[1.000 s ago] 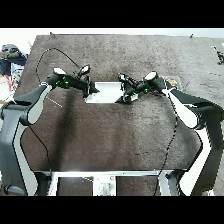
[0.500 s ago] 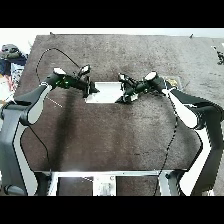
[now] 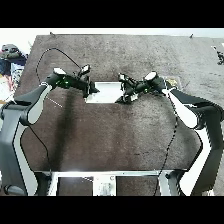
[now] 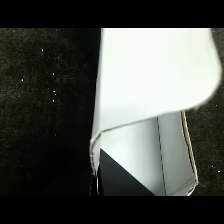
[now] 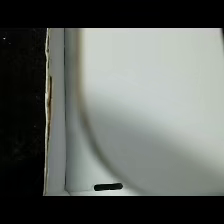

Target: Fold the box and place the chain.

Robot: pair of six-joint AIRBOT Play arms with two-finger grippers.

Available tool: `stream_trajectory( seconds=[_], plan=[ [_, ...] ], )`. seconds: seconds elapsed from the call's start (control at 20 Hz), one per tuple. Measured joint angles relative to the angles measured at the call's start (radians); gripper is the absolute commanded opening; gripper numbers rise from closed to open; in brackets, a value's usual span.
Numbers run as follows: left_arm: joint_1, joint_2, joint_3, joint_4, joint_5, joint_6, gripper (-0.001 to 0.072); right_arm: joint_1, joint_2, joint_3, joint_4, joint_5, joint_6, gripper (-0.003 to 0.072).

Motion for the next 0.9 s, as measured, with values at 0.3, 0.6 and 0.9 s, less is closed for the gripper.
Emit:
stream_trajectory(
  seconds=[0.3,0.6,0.9],
  plan=[
    [0.021,0.019,0.005,-0.026,-0.03,-0.022,0.0277,0.0,0.0,0.0,0.0,0.0,0.001,0.0463],
    [0.101,0.08,0.026,-0.056,-0.184,-0.045,0.0275,0.0,0.0,0.0,0.0,0.001,0.0,0.0463],
    [0.073,0.097,0.034,-0.103,-0.25,-0.071,0.0021,0.0,0.0,0.0,-0.004,0.005,-0.001,0.0463]
  ],
)
